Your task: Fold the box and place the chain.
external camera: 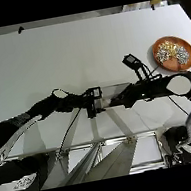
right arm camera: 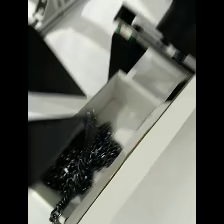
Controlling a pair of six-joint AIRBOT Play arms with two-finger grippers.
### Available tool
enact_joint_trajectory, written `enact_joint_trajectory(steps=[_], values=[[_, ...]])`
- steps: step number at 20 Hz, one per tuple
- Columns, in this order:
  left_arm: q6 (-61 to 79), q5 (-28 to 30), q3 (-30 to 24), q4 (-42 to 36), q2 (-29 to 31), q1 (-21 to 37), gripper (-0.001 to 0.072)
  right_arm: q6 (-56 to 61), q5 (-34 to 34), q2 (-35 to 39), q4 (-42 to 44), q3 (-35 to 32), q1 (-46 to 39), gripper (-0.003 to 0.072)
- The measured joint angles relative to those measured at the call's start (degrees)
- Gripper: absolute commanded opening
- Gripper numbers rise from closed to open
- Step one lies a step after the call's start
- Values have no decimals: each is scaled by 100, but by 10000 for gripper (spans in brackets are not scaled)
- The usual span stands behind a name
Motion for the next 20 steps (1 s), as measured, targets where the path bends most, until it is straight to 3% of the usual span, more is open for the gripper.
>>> enact_joint_trajectory(steps=[3, 6, 7, 9, 14, 15, 17, 18, 20], values=[[0, 0, 0, -2, 0, 0, 152, -74, 28, -160, -50, 50, -70, 303], [2, 0, 0, 0, 0, 0, 152, -188, 376, -223, -72, 573, -437, 295], [2, 0, 0, -2, 0, 0, 152, -201, 463, -234, -74, 785, -612, 264], [0, 0, 0, 0, 0, 0, 152, -236, 573, -245, -92, 1174, -1027, 19], [2, 0, 0, -2, 0, 0, 152, -358, 404, -452, -846, 1541, -1860, 20], [2, 0, 0, -2, 0, 0, 152, -238, 374, -581, -1163, 1541, -1958, 82], [0, 0, 0, -2, 0, 0, 152, -33, 315, -925, -1676, 1475, -2092, 433], [2, 0, 0, 0, 0, 0, 152, 68, 284, -1137, -1864, 1427, -2138, 470], [2, 0, 0, 0, 0, 0, 152, 203, 240, -1550, -2114, 1346, -2192, 469]])
